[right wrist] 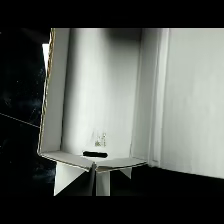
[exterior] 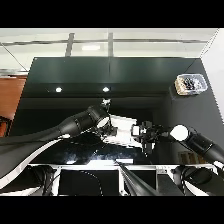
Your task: Fold the box and place the chain.
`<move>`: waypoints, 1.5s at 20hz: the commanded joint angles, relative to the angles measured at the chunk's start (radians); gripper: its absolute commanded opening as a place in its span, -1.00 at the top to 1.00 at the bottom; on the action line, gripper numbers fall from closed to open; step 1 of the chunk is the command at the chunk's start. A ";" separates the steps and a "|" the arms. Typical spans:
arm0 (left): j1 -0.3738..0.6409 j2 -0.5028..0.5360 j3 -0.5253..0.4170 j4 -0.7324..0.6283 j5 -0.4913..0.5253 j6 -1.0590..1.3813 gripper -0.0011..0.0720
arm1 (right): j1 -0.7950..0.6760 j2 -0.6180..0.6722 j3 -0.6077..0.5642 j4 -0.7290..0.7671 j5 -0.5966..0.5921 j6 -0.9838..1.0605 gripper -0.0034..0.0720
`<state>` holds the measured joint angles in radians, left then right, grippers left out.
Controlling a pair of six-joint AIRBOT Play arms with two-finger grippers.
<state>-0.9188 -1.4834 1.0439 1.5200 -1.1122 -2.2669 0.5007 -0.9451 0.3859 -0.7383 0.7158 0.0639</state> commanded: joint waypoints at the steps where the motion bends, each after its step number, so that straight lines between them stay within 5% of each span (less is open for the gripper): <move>1: -0.001 -0.001 0.001 -0.005 0.002 0.000 0.88 | 0.000 -0.001 -0.001 0.009 0.000 0.084 0.65; 9: 0.000 -0.001 0.001 -0.014 0.003 0.000 0.88 | 0.001 -0.054 -0.006 0.215 -0.040 0.101 0.65; 20: 0.000 -0.001 0.001 -0.014 0.003 0.000 0.88 | 0.081 -0.083 -0.006 0.232 -0.144 0.101 0.64; 21: 0.000 -0.001 0.001 -0.014 0.004 0.000 0.88 | 0.081 -0.082 -0.006 0.230 -0.153 0.104 0.58; 22: 0.000 -0.001 0.001 -0.014 0.003 0.000 0.88 | 0.081 -0.082 -0.006 0.233 -0.168 0.115 -0.01; 23: 0.000 -0.001 0.001 -0.014 0.004 0.000 0.88 | 0.081 -0.082 -0.006 0.232 -0.178 0.117 -0.15; 24: 0.000 -0.001 0.001 -0.014 0.004 0.000 0.88 | 0.080 -0.082 -0.006 0.226 -0.179 0.116 0.30; 25: 0.000 -0.001 0.001 -0.014 0.003 0.000 0.88 | 0.081 -0.082 -0.006 0.225 -0.179 0.117 0.54; 26: 0.000 -0.001 0.001 -0.014 0.003 0.000 0.88 | 0.081 -0.082 -0.006 0.228 -0.181 0.121 0.03; 27: 0.000 -0.001 0.001 -0.014 0.003 0.000 0.88 | 0.080 -0.082 -0.006 0.229 -0.183 0.120 -0.17; 29: 0.000 -0.001 0.001 -0.014 0.003 0.000 0.88 | 0.076 -0.081 -0.006 0.211 -0.180 0.122 0.87; 30: 0.000 -0.001 0.001 -0.013 0.003 0.000 0.88 | 0.067 -0.075 -0.003 0.207 -0.172 0.144 0.86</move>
<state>-0.9188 -1.4837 1.0439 1.5051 -1.1088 -2.2669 0.5766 -1.0256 0.3805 -0.5175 0.5404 0.1848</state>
